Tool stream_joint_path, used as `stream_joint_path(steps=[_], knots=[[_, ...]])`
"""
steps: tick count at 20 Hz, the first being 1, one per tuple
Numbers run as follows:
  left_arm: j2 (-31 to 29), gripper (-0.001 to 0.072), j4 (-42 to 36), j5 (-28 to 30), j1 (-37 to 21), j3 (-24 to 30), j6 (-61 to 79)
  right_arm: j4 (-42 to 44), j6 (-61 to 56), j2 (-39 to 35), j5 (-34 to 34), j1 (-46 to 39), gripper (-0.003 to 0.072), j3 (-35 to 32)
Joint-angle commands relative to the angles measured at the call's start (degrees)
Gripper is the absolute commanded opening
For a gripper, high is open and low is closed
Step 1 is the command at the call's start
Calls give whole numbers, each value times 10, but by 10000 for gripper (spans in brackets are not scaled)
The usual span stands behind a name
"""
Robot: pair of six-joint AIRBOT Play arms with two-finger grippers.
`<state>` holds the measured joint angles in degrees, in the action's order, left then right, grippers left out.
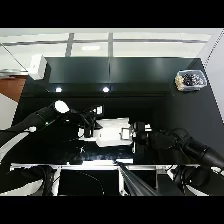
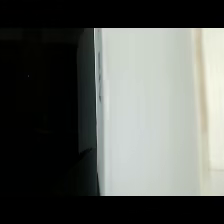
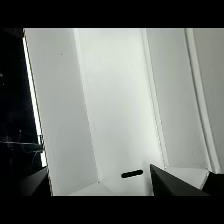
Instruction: Fold the box and place the chain.
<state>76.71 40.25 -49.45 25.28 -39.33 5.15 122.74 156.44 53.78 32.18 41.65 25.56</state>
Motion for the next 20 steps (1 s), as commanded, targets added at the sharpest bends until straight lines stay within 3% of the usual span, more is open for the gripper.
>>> stream_joint_path(steps=[1, 15, 20], knots=[[0, 27, 0, 0, 0, 0, 0, -19, -45, 0, 56, -28, 697, 35], [0, 27, -2, -1, 2, 0, 0, 14, 14, 37, -21, -56, 697, 51], [-1, 25, -1, 0, 2, 0, 0, 36, 37, 39, -19, -59, 697, 51]])
